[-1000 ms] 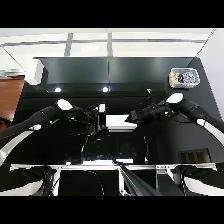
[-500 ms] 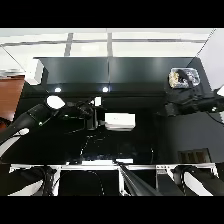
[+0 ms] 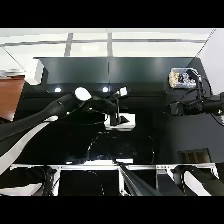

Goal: Fold the box and place the chain.

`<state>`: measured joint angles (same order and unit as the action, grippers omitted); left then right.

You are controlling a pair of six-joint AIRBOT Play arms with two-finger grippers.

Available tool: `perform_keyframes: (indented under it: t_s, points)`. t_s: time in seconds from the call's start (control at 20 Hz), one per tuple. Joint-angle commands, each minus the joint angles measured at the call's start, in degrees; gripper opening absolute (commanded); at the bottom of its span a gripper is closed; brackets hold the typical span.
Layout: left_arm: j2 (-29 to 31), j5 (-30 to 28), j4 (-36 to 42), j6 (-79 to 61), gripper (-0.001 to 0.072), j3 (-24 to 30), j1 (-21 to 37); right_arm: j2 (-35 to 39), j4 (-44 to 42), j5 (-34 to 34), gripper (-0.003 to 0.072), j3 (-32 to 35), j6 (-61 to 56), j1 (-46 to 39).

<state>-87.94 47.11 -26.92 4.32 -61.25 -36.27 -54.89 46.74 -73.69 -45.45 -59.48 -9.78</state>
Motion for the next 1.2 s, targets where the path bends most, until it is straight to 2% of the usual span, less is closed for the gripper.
perform_keyframes:
  t_s: [0.0,0.1,0.25,0.5,0.7,1.0,1.05,1.15]
  points:
    - [-4.2,3.3,-1.1,5.2,0.0706,-3.0,0.4,0.1,0.3,0.9,0.0018,0.3,0.0,-0.1]
    - [-4.2,6.2,-3.3,5.2,0.0706,-3.0,0.9,0.1,0.3,0.9,0.0018,0.3,0.0,-0.1]
    - [-4.2,7.4,-6.9,5.8,0.0706,-3.0,0.9,0.1,0.3,1.1,0.0018,0.3,0.6,-0.1]
    - [-4.2,7.5,-7.2,5.5,0.0705,-3.1,0.9,0.1,0.3,2.0,0.0018,0.3,0.6,-0.1]
    - [-4.2,9.7,-7.4,-3.3,0.0704,-3.1,0.8,0.1,0.3,2.0,0.0018,0.3,0.5,-0.1]
    - [-5.2,7.9,-16.4,-3.8,0.0698,-3.1,0.0,0.1,0.3,2.0,0.0018,0.3,0.5,-0.1]
    - [-5.4,7.1,-16.6,-2.3,0.0636,-3.1,-0.2,0.1,0.3,2.0,0.0018,0.3,0.5,-0.1]
    - [-4.9,6.8,-17.8,9.0,0.0338,-4.3,-0.2,0.1,0.3,2.0,0.0018,0.3,0.5,-0.1]
